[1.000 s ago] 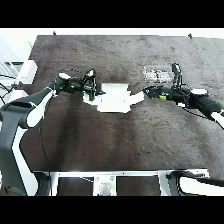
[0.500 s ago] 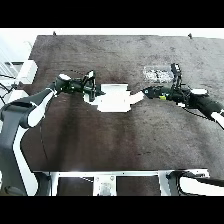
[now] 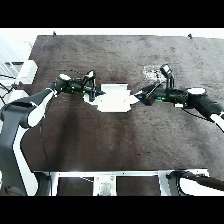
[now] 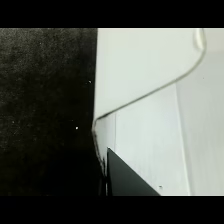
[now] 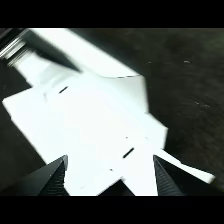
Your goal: Fold the box and place the chain.
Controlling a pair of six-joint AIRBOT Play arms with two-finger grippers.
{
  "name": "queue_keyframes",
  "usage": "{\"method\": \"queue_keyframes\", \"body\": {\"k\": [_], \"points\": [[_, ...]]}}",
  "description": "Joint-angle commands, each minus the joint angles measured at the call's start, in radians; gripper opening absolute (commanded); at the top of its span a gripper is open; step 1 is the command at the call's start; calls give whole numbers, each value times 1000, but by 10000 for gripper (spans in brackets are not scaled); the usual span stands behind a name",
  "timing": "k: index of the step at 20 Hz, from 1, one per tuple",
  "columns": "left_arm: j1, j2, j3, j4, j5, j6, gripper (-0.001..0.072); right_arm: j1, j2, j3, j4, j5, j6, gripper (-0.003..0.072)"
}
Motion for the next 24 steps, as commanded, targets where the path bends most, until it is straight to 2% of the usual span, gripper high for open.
{"method": "queue_keyframes", "body": {"k": [1, 4, 9, 17, 22, 24], "points": [[0, -1, 0, 4, 3, 0, 20, 71, 0, -8, -99, 27, -154, 640], [0, -1, 0, 4, 3, 0, 20, 143, -21, -9, -224, -10, -179, 639], [0, -1, 0, 4, 3, 0, 21, 243, -76, -19, -333, -176, -179, 639], [0, -1, 0, 4, 2, 0, 21, 302, -148, -17, -340, -324, -224, 639], [0, -1, 0, 4, 2, 0, 20, 308, -153, -14, -320, -472, -224, 639], [0, -1, 0, 4, 2, 0, 21, 307, -153, -8, -320, -494, -224, 639]]}}
